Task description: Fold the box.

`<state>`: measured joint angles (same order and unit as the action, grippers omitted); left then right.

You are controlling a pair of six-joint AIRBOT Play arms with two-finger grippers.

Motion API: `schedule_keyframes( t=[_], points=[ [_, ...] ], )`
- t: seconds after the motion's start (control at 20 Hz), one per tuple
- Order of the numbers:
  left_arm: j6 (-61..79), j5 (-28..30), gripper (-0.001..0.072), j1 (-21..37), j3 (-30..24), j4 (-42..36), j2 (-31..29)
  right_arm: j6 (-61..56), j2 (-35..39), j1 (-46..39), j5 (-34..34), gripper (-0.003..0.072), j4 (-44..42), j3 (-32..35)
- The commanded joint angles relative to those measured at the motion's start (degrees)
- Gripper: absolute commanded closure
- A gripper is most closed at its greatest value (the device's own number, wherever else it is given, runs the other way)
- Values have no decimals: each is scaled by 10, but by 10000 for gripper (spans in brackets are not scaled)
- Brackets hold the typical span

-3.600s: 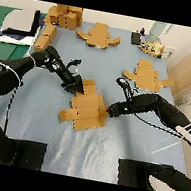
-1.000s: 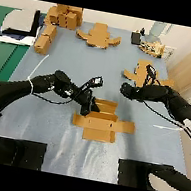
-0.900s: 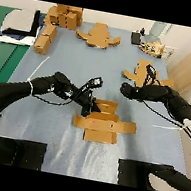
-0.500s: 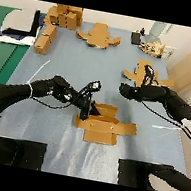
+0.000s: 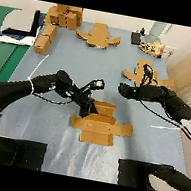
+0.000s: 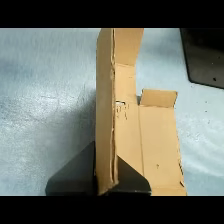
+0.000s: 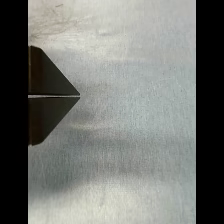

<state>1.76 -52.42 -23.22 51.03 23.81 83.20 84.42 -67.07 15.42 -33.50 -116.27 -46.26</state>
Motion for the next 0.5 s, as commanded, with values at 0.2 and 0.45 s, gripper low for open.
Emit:
schedule_keyframes(
  t=[0.2,0.45],
  points=[
    [-27,4,696,-32,-10,23,0,1,0,0,1,671,6,0],
    [-38,-7,695,-31,-9,23,0,0,0,0,-5,671,11,0]
  ],
)
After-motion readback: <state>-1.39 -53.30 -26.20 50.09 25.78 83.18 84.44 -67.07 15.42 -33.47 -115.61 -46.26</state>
